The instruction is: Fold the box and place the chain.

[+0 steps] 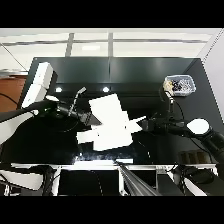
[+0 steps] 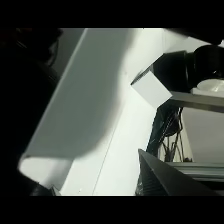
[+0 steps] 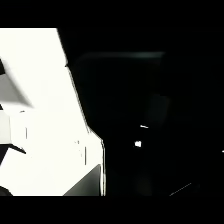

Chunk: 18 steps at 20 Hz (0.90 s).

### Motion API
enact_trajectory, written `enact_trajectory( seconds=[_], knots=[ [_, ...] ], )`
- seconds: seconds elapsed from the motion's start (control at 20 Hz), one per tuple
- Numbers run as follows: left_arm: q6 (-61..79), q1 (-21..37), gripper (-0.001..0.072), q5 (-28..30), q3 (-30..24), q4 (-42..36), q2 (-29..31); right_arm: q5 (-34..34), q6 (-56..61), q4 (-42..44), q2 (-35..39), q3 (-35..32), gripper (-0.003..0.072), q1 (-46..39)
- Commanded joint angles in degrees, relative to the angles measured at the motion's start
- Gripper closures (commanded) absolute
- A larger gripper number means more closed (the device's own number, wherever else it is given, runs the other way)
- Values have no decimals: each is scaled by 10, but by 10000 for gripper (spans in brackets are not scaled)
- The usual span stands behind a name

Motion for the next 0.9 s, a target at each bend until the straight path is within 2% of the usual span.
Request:
enact_trajectory(
  seconds=[0.0, 0.1, 0.2, 0.25, 0.6, 0.65, 0.7, 0.75, 0.8, 0.85],
  knots=[
    [16, -3, 229, -22, 42, 56, -11, 14, 0, -13, 0, 0, 662, 0],
    [17, -4, 231, -27, 50, 68, -11, 15, 0, -22, 0, 0, 663, 0],
    [25, -7, 406, -38, 51, 83, -11, 15, 0, -23, 0, 0, 662, 0],
    [25, -11, 424, -38, 51, 92, -11, 15, 0, -23, 0, 0, 663, 0],
    [25, -55, 431, -10, 51, 112, -11, 15, 0, -24, 0, 0, 662, 0],
    [24, -56, 482, -6, 51, 112, -11, 15, 0, -24, 0, 0, 663, 0],
    [25, -55, 678, 0, 51, 116, -11, 15, 0, -24, 0, 0, 662, 0],
    [25, -54, 681, 0, 53, 120, -11, 16, 0, -23, 0, 0, 657, 0],
    [25, -52, 682, -2, 55, 120, -11, 16, 1, -23, 0, 0, 492, 0],
    [25, -49, 682, -2, 56, 121, -11, 21, 3, -22, 0, 0, 173, 0]
  ],
)
